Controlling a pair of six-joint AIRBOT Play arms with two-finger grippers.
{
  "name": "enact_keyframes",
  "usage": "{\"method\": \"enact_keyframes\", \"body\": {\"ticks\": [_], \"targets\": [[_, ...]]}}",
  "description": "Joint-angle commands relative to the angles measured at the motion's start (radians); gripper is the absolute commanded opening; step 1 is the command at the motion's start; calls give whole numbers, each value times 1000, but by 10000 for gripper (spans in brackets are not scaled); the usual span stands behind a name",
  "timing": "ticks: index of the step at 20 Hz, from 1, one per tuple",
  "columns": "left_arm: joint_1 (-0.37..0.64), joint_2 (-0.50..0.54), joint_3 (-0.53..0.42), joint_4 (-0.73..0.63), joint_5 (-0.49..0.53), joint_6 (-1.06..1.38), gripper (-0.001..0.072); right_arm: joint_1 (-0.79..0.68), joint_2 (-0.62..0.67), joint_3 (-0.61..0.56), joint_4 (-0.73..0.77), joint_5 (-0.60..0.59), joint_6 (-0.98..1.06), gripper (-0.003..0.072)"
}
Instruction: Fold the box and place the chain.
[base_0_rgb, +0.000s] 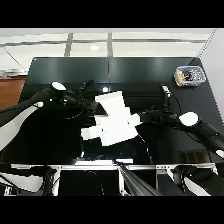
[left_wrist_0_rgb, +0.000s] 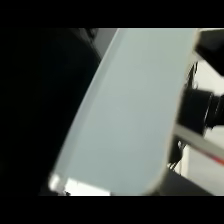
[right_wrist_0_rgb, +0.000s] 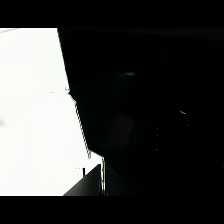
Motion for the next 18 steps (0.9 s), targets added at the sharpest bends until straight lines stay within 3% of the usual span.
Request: {"method": "enact_keyframes", "body": {"ticks": [1, 3, 6, 7, 8, 9, 11, 12, 13, 14, 18], "targets": [[-9, -21, 68, 102, -98, 69, 463, 1, 0, -1, 1, 13, 0, 15], [-19, -28, 93, 114, -130, 80, 370, 1, 0, -1, 0, 16, 0, 15], [-50, -42, 106, 114, -132, 96, 331, 1, 0, -1, 1, 16, 0, 15], [-54, -49, 107, 114, -132, 99, 286, 1, 0, -1, 1, 18, 0, 15], [-57, -58, 109, 114, -132, 106, 109, 1, 0, -1, 0, 19, 0, 15], [-56, -68, 111, 114, -132, 112, 34, 1, 0, -1, 1, 22, 0, 15], [-52, -84, 116, 111, -132, 112, 26, 0, 1, 0, 0, 34, -1, 21], [-48, -85, 117, 106, -131, 112, 25, -9, 5, 4, -16, 59, -1, 235], [-43, -84, 122, 106, -138, 111, 25, -29, 13, 18, -56, 110, 0, 598], [-38, -81, 129, 106, -151, 107, 24, -62, 29, 47, -129, 198, 0, 696], [-63, 21, 79, 112, -129, 142, 21, -229, 106, 216, -420, 562, -1, 696]]}}
